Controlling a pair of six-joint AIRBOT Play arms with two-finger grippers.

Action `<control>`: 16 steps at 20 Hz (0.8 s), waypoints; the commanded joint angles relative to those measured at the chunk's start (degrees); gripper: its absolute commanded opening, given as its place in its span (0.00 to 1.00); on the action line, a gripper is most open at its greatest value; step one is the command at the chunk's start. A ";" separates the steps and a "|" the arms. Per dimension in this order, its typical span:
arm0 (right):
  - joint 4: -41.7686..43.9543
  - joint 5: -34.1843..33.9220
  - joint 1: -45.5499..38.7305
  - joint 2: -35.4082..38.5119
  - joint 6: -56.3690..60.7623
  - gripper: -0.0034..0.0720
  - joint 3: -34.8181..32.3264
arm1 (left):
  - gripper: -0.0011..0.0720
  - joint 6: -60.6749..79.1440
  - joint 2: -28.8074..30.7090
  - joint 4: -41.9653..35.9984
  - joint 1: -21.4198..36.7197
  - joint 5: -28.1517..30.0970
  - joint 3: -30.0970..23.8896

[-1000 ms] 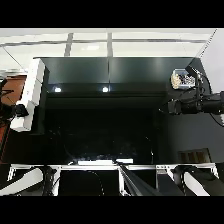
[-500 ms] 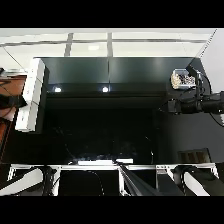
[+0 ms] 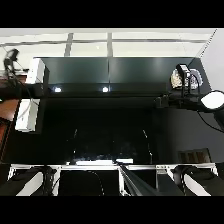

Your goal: Fold the box and place the chain.

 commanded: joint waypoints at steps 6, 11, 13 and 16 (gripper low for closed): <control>-8.70 -9.70 -0.48 -1.31 0.81 0.06 -1.22 | 0.05 -3.13 6.08 8.68 -6.01 9.88 -8.83; -8.70 -9.70 -0.48 -1.31 0.81 0.06 -1.20 | 0.05 -3.13 5.90 8.68 -6.03 9.94 -8.83; -8.70 -9.70 -0.48 -1.31 0.81 0.06 -1.20 | 0.05 -3.13 5.90 8.68 -6.03 9.92 -8.83; -8.70 -9.70 -0.48 -1.31 0.81 0.06 -1.20 | 0.05 -3.13 5.90 8.68 -6.03 9.94 -8.83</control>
